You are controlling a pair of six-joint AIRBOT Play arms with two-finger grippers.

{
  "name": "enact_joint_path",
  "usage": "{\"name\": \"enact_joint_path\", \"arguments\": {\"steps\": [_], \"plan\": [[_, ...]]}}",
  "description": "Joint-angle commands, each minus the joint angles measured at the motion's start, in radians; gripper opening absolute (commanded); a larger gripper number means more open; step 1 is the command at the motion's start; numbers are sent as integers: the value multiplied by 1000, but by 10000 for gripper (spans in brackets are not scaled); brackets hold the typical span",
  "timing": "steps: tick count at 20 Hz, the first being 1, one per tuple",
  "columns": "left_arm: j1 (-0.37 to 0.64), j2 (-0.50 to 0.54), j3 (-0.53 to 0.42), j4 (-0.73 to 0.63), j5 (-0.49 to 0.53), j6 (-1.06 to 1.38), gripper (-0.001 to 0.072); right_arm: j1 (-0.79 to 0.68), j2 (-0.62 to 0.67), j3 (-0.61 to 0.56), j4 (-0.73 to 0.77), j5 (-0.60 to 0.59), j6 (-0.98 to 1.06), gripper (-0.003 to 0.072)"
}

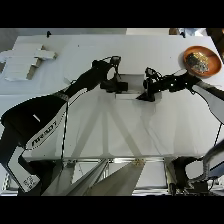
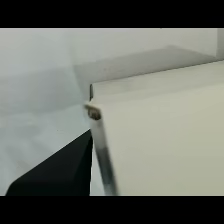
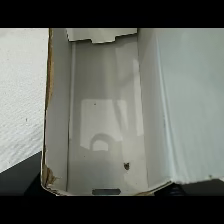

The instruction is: Fold the box and place the chain.

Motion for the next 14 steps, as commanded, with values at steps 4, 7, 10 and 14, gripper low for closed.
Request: {"name": "enact_joint_path", "arguments": {"steps": [4, 7, 10, 14], "plan": [[6, -8, 10, 61, -79, -85, 275, 0, 0, 1, 0, 0, 0, 521], [6, -8, 10, 51, -65, -117, 275, 0, 0, 1, 0, 0, 0, 521], [6, -8, 10, 7, -32, -128, 247, 0, 0, 1, 0, 0, 0, 521], [6, -17, 10, -24, -25, -140, 247, 0, 0, 1, 0, 0, 0, 521]]}}
